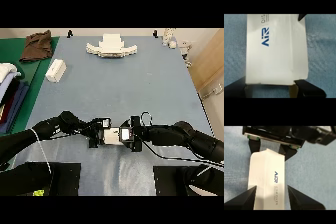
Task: Fold the box.
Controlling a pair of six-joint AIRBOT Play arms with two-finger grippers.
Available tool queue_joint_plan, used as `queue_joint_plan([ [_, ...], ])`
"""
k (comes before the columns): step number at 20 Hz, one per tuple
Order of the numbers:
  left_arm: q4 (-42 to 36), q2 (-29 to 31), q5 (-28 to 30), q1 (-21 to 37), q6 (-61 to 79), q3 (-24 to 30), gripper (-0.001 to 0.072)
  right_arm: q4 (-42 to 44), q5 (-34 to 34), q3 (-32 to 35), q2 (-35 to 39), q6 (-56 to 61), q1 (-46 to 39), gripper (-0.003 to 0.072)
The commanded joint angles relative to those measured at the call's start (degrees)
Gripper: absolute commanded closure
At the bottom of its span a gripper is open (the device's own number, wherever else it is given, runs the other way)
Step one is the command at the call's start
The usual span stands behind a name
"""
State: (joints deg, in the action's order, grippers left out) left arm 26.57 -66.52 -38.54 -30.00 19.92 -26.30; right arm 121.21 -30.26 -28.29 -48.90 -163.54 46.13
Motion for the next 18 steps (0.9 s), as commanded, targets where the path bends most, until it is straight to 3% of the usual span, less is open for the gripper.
queue_joint_plan([
  [1,0.0,0.0,0.0,0.0,0.0,-0.1,0.0282,-0.1,-0.3,-0.8,0.1,0.0,0.0,0.0075],
  [6,0.0,0.0,0.0,0.0,0.0,-0.1,0.0282,3.7,-5.6,-0.8,-0.3,0.0,0.0,0.0069],
  [9,0.0,0.0,0.0,0.0,0.0,-0.1,0.0282,2.6,-4.5,-0.8,-2.5,-1.1,0.0,-0.0014],
  [15,0.0,0.0,0.0,0.0,0.0,-0.1,0.0282,0.0,-0.2,-0.8,-3.6,-2.6,0.0,0.0007],
  [18,0.0,0.0,0.0,0.0,0.0,-0.1,0.0282,2.3,-2.3,-0.8,-2.5,-2.6,0.3,-0.0002],
])
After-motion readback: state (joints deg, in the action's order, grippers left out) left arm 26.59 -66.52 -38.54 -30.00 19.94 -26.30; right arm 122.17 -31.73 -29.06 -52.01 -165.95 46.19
